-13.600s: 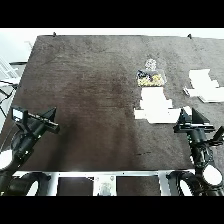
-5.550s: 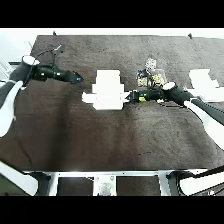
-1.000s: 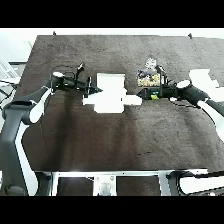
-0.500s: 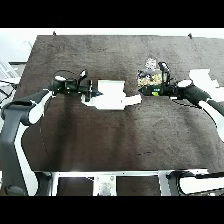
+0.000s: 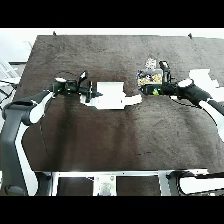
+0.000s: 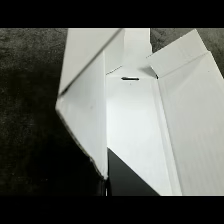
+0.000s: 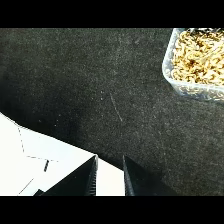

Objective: Fold the box and place the chain.

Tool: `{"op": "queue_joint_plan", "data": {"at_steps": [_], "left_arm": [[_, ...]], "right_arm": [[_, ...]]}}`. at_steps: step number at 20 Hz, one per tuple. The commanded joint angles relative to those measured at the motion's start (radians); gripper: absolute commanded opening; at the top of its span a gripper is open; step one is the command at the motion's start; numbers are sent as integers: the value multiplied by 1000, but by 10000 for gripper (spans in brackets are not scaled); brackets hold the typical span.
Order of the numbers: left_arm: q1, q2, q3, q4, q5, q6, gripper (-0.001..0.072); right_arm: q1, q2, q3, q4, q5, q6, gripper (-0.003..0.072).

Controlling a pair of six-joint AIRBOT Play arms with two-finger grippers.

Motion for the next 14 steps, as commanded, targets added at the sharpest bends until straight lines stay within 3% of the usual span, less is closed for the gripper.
{"op": "queue_joint_plan", "data": {"at_steps": [1,8,13,14], "left_arm": [[0,-4,0,6,3,-1,19],[0,-4,0,-5,0,0,20],[0,-4,0,-5,0,0,20],[0,-4,0,-5,1,0,20]], "right_arm": [[0,1,0,1,0,-8,222],[2,15,0,1,-30,-130,223],[49,143,-45,0,-62,-166,224],[60,166,-61,0,-62,-168,265]]}}
